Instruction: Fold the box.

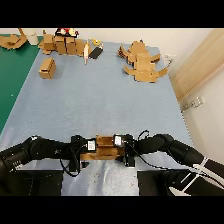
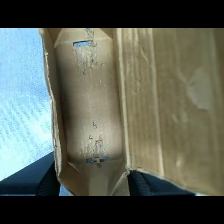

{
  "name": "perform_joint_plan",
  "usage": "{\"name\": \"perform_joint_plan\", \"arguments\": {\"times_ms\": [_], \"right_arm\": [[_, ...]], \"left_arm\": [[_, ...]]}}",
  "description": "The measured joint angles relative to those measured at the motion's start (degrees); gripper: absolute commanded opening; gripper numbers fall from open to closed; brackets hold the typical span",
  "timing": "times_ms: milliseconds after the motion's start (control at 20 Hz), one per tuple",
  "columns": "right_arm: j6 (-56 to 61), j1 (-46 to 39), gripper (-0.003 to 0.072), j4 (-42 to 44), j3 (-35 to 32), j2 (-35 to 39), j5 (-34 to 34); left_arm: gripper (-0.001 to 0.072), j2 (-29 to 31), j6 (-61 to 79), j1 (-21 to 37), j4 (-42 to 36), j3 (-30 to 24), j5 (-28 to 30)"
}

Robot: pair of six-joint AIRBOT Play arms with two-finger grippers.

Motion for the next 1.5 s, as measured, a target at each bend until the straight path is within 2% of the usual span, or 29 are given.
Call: {"name": "perform_joint_plan", "arguments": {"times_ms": [100, 200, 400, 450, 500, 750, 1200, 1250, 1300, 1350, 1500], "right_arm": [[0.0, 0.0, 0.0435, 0.0, 0.0, 0.0, 0.0], [0.0, 0.0, 0.0435, 0.0, 0.0, 0.0, 0.0], [0.0, 0.0, 0.0435, 0.0, 0.0, 0.0, 0.0], [0.0, 0.0, 0.0435, 0.0, 0.0, 0.0, 0.0], [0.0, 0.0, 0.0435, 0.0, 0.0, 0.0, 0.0], [0.0, 0.0, 0.0436, 0.0, 0.0, 0.0, 0.0], [0.0, 0.0, 0.0435, 0.0, 0.0, 0.0, 0.0], [0.0, 0.0, 0.0435, 0.0, 0.0, 0.0, 0.0], [0.0, 0.0, 0.0435, 0.0, 0.0, 0.0, 0.0], [0.0, 0.0, 0.0436, 0.0, 0.0, 0.0, 0.0], [0.0, 0.0, 0.0436, 0.0, 0.0, 0.0, 0.0]], "left_arm": [[0.0687, -1.5, 0.0, -0.7, 0.3, 0.8, 1.1], [0.0519, -2.6, 0.0, -1.0, 0.2, 1.8, 1.7], [0.0518, -3.6, 0.0, -1.3, 0.0, 2.9, 1.2], [0.0352, -3.7, 0.0, -1.4, -0.1, 3.0, 0.4], [0.0224, -3.8, -0.1, -1.4, -0.2, 3.1, -0.3], [0.0234, -4.5, -0.1, -1.4, -0.4, 3.3, -1.6], [0.0231, -6.7, 0.0, -1.4, 0.2, 3.3, 0.7], [0.0222, -6.7, 0.0, -1.4, 0.2, 3.4, 1.0], [0.0140, -6.8, 0.0, -1.4, 0.3, 3.5, 1.4], [0.0104, -6.8, 0.0, -1.4, 0.3, 3.6, 1.8], [0.0103, -6.8, 0.0, -2.6, 0.3, 4.2, 2.7]]}}
